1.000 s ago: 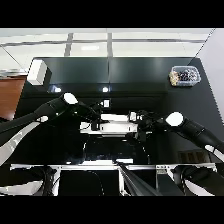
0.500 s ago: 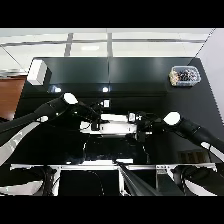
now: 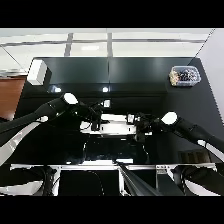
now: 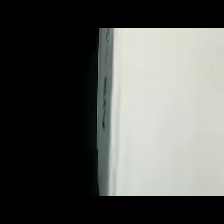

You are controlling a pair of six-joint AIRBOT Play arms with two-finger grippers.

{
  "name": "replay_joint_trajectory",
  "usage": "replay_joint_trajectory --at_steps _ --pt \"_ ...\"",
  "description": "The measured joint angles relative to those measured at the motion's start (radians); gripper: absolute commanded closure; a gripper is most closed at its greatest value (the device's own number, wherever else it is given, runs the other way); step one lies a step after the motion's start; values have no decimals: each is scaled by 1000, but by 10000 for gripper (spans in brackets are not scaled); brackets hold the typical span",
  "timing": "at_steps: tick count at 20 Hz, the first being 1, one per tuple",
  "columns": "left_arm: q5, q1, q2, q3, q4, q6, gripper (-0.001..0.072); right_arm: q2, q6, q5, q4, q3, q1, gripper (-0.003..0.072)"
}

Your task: Fold the box and place the chain.

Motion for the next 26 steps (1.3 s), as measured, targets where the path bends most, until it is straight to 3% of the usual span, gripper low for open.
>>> replay_joint_trajectory --at_steps 15,16,18,26 --pt "1 0 0 0 1 0 680 -21 1 -5 -35 0 -2 -23" --pt "1 0 0 0 1 0 680 -21 0 -5 -35 0 -2 90" --pt "0 0 0 0 2 2 680 -22 -1 -5 -37 0 -2 207" --pt "0 0 0 0 1 0 680 -22 -1 -8 -37 0 -2 208"
